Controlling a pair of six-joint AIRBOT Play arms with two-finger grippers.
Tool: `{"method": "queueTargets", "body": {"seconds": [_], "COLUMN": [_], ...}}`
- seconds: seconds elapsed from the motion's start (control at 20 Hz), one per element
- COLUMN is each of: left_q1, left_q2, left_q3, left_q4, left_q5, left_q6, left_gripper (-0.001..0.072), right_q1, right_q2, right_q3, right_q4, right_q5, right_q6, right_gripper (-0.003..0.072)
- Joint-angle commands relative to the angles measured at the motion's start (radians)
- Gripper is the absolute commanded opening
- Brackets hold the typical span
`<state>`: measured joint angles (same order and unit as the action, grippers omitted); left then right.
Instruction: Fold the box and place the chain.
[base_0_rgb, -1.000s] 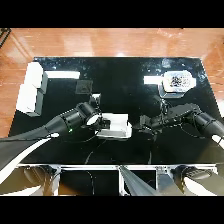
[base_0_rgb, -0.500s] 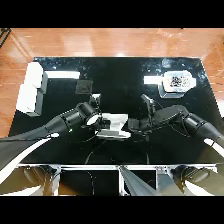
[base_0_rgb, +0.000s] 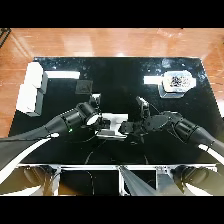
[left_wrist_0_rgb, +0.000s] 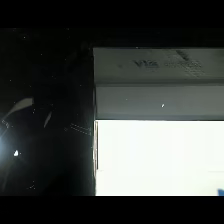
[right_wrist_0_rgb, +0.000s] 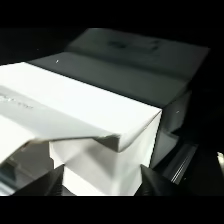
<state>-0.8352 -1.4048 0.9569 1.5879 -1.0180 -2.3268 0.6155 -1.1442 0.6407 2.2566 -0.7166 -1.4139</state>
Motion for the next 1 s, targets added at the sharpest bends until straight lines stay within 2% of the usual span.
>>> {"method": "queueTargets", "body": {"seconds": [0.0,0.2,0.35,0.45,0.5,0.65,0.75,0.95], "left_q1": [0.0,0.0,0.0,0.0,0.0,0.0,0.0,0.0], "left_q2": [0.0,0.0,0.0,0.0,0.0,0.0,0.0,0.0], "left_q3": [-0.001,-0.001,-0.001,-0.001,-0.001,-0.001,0.0,0.0], "left_q4": [0.001,0.001,0.001,0.001,0.001,0.0,0.0,0.0], "left_q5": [0.001,0.005,0.004,0.009,0.01,0.008,0.009,0.015], "left_q6": [0.001,0.001,0.001,0.001,0.001,0.001,0.001,0.001], "left_gripper": [0.002,0.002,0.002,0.002,0.002,0.002,0.002,0.002], "right_q1": [0.01,0.05,0.123,0.153,0.166,0.178,0.178,0.18], "right_q2": [-0.005,-0.029,-0.091,-0.12,-0.128,-0.144,-0.153,-0.193], "right_q3": [0.005,0.056,0.141,0.189,0.207,0.232,0.233,0.234], "right_q4": [-0.097,-0.266,-0.436,-0.497,-0.513,-0.534,-0.534,-0.53], "right_q5": [0.027,-0.009,-0.096,-0.153,-0.164,-0.192,-0.185,-0.178], "right_q6": [0.098,0.225,0.372,0.438,0.457,0.521,0.547,0.572], "right_gripper": [0.0479,0.0478,0.0469,0.0455,0.0346,0.0344,0.0287,0.0276]}}
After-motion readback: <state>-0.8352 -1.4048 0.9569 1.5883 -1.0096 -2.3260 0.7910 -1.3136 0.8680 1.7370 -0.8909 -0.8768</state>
